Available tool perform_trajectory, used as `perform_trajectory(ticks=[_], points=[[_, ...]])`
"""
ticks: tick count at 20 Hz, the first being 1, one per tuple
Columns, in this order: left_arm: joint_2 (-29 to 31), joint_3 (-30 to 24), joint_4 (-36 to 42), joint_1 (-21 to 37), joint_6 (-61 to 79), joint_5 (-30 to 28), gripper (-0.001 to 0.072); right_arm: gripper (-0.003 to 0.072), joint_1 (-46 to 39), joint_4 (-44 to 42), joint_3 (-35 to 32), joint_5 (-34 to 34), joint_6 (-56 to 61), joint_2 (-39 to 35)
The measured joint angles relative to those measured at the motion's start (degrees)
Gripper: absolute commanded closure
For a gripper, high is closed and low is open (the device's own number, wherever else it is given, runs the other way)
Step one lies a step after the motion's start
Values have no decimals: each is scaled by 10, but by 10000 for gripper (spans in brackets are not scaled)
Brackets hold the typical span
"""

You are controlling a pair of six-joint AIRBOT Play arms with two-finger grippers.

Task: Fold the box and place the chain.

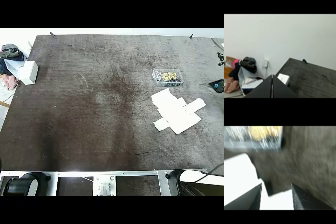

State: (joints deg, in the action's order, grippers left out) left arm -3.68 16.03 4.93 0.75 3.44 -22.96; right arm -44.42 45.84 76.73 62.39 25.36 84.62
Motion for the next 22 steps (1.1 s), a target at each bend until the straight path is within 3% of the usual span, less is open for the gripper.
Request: perform_trajectory(ticks=[4, 8, 14, 20, 21, 22], points=[[0, 0, 0, 0, 0, 0, 699, 274, 20, 128, 100, 78, 15, 106], [0, 0, 0, 0, 0, 0, 699, 274, 33, 185, 155, 108, 24, 167], [0, 0, 0, 0, 0, 0, 699, 276, 37, 211, 176, 111, 11, 199], [0, 0, 0, 0, 0, 0, 699, 276, 38, 210, 179, 173, -21, 243], [0, 0, 0, 0, 0, 0, 699, 287, 38, 203, 180, 187, -23, 248], [0, 0, 0, 0, 0, 0, 699, 360, 39, 197, 180, 202, -25, 253]])
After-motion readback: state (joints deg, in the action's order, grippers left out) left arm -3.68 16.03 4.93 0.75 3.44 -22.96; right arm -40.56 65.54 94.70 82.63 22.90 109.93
